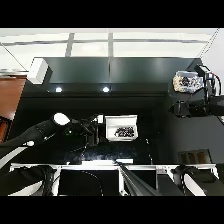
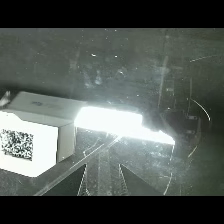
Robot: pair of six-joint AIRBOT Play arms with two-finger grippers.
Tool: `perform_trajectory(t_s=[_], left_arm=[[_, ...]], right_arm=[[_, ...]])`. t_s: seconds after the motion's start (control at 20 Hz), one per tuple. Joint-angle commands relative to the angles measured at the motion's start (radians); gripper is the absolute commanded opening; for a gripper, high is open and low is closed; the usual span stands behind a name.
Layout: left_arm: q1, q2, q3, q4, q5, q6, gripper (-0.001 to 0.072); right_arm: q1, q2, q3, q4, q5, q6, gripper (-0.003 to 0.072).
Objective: Fold the box and place the chain.
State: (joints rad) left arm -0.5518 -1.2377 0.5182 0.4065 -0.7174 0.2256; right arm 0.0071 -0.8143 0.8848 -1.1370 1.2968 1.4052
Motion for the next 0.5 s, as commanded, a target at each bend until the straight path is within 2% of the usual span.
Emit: perform_trajectory(t_s=[0.0, 0.15, 0.2, 0.25, 0.3, 0.45], left_arm=[[-0.035, -0.003, 0.005, 0.001, 0.043, -0.002, 0.0706], [-0.049, -0.003, 0.005, 0.003, 0.064, -0.013, 0.0679], [-0.049, -0.003, 0.005, 0.003, 0.064, -0.013, 0.0625], [-0.049, -0.003, 0.005, 0.003, 0.064, -0.013, 0.0474], [-0.049, -0.003, 0.005, 0.003, 0.064, -0.013, 0.0389], [-0.049, -0.003, 0.005, 0.003, 0.064, -0.013, 0.0389]], right_arm=[[0.000, 0.000, 0.000, -0.002, 0.000, 0.000, 0.0251], [0.000, -0.001, 0.000, -0.002, 0.000, 0.000, 0.0251], [0.000, 0.000, 0.000, -0.002, 0.000, 0.000, 0.0251], [0.000, -0.001, 0.000, -0.006, 0.000, 0.000, 0.0252], [0.000, -0.001, 0.000, -0.013, -0.001, 0.000, 0.0251], [0.000, -0.001, 0.000, -0.018, -0.025, 0.000, 0.0251]])
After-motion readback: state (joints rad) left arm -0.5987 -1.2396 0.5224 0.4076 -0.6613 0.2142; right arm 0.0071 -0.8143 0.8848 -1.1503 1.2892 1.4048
